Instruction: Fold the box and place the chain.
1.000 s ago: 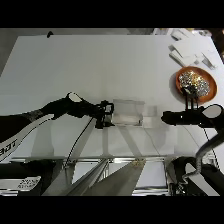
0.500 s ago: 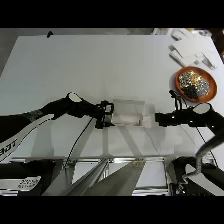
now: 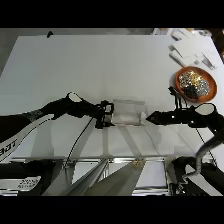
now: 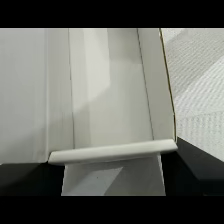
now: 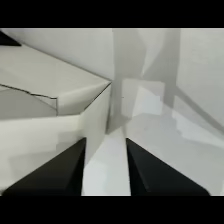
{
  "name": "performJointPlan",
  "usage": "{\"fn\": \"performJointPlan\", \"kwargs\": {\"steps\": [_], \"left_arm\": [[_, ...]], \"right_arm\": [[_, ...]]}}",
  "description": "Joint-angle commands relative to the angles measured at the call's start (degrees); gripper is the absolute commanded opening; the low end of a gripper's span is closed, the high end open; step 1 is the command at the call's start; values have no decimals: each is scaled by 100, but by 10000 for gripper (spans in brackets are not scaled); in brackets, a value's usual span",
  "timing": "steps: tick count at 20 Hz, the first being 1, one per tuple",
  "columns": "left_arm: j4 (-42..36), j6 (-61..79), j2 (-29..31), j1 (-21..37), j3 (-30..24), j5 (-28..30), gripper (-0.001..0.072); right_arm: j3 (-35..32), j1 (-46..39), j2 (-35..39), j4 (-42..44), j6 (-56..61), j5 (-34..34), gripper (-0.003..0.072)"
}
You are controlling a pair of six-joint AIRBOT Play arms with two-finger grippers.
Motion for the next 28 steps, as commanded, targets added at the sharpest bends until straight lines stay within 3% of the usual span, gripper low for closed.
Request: {"fn": "performJointPlan", "kwargs": {"steps": [1,6,17,20,23,25,28], "left_arm": [[0,0,0,-2,4,2,195],[0,0,0,-2,4,2,195],[0,-2,0,-2,2,4,195],[0,0,0,-2,4,4,195],[2,0,0,-2,4,2,195],[0,0,0,-2,4,2,195],[0,0,-2,-2,4,2,195]], "right_arm": [[-2,415,94,131,-22,-76,341],[-2,586,101,120,48,-170,390],[55,743,101,264,645,-507,389],[348,1526,68,-476,1519,-846,389],[750,2282,-96,-1950,3547,-1104,389],[1036,2656,-297,-2881,4815,-1001,390],[1587,3204,-831,-3705,5805,-660,389]]}}
